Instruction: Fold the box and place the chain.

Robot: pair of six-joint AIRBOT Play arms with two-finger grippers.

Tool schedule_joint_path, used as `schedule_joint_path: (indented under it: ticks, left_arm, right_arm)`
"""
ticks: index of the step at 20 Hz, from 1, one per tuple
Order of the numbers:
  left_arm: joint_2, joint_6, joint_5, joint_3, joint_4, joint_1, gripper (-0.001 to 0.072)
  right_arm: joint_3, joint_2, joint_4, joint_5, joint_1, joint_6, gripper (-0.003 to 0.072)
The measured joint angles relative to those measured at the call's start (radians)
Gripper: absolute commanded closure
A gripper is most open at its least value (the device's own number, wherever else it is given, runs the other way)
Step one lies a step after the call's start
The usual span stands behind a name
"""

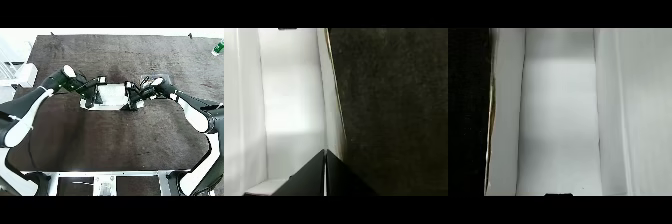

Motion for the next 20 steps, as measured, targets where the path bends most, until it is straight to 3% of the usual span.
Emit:
schedule_joint_path:
  ticks: [7, 13, 20]
  left_arm:
    - [0.114, -0.133, -0.064, -0.001, -0.047, 0.133, 0.0693]
    - [0.142, -0.494, -0.066, -0.01, -0.064, 0.219, 0.0694]
    - [0.185, -0.899, 0.053, -0.197, -0.126, 0.313, 0.0693]
  right_arm:
    - [0.0, 0.0, 0.0, 0.0, 0.0, -0.001, 0.0086]
    - [0.0, 0.0, 0.002, 0.0, 0.0, -0.001, 0.0087]
    - [0.0, 0.0, 0.002, 0.0, 0.0, -0.002, 0.0087]
